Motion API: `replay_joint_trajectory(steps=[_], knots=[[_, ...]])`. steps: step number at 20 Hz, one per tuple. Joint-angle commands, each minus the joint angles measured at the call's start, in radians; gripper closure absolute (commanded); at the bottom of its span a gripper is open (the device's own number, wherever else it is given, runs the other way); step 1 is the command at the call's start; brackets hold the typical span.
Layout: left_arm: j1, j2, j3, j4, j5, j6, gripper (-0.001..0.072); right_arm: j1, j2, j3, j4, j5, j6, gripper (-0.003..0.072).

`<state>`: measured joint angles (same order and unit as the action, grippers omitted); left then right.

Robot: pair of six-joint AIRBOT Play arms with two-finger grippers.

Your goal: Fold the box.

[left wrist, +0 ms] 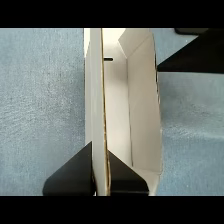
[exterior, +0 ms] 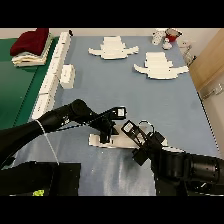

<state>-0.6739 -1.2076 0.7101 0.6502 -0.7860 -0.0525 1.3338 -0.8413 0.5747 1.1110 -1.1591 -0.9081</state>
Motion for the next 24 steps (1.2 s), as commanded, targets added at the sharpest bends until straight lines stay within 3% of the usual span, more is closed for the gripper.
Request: replay_joint_trajectory(steps=[1, 2, 6, 11, 15, 19, 21, 24], knots=[[0.000, 0.000, 0.000, 0.000, 0.000, 0.000, 0.0696, -0.002, 0.030, -0.001, -0.027, -0.013, -0.047, 0.0042], [0.000, 0.000, 0.000, 0.000, 0.000, 0.000, 0.0696, -0.008, 0.044, -0.005, -0.033, -0.012, -0.072, -0.0034], [0.000, 0.000, 0.000, 0.000, 0.000, 0.000, 0.0696, -0.133, 0.145, -0.063, 0.016, 0.092, -0.240, -0.0034], [0.000, 0.000, 0.000, 0.000, 0.000, 0.000, 0.0696, -0.447, 0.240, -0.117, 0.349, 0.212, -0.756, -0.0034], [0.000, 0.000, 0.000, 0.000, 0.000, 0.000, 0.0696, -0.729, 0.204, -0.117, 0.745, 0.227, -1.373, -0.0034], [0.000, 0.000, 0.000, 0.000, 0.000, 0.000, 0.0696, -0.936, 0.122, -0.117, 0.986, 0.203, -1.799, -0.0034], [0.000, 0.000, 0.000, 0.000, 0.000, 0.000, 0.0696, -0.970, 0.064, -0.117, 1.045, 0.185, -1.922, -0.0034], [0.000, 0.000, 0.000, 0.000, 0.000, 0.000, 0.0696, -0.971, 0.000, -0.117, 1.044, 0.178, -1.945, -0.0034]])
